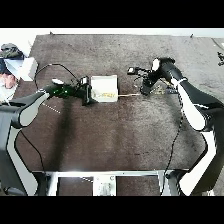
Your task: Fold the box and place the chain.
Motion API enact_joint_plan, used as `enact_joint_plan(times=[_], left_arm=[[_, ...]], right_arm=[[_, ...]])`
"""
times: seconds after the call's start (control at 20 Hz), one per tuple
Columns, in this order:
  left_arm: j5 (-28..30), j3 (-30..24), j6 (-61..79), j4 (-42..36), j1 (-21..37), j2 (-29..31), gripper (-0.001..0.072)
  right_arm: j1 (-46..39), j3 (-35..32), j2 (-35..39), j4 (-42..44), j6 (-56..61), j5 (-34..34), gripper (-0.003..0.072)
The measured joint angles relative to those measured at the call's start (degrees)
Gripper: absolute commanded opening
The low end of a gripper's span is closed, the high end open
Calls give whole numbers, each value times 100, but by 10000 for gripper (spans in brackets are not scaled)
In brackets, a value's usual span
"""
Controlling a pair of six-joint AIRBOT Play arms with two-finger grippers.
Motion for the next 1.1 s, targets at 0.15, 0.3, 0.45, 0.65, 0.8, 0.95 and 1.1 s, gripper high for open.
enact_joint_plan(times=[0.15,0.3,0.45,0.65,0.8,0.95,1.1], left_arm=[[0,0,0,0,-2,0,275],[2,0,0,0,-2,0,275],[0,0,0,0,-2,0,275],[0,0,-2,2,-2,0,275],[2,0,0,0,-2,0,274],[0,0,0,2,-2,0,274],[0,0,0,2,-2,0,275]], right_arm=[[-15,4,-98,55,-98,-57,271],[-28,9,-166,107,-160,22,83],[-39,-2,-138,184,-240,149,-11],[-37,2,332,785,-282,295,-11],[13,4,940,1639,-293,291,-11],[216,-2,1493,2356,-295,168,-12],[597,-2,1873,2741,-295,-118,-12]])
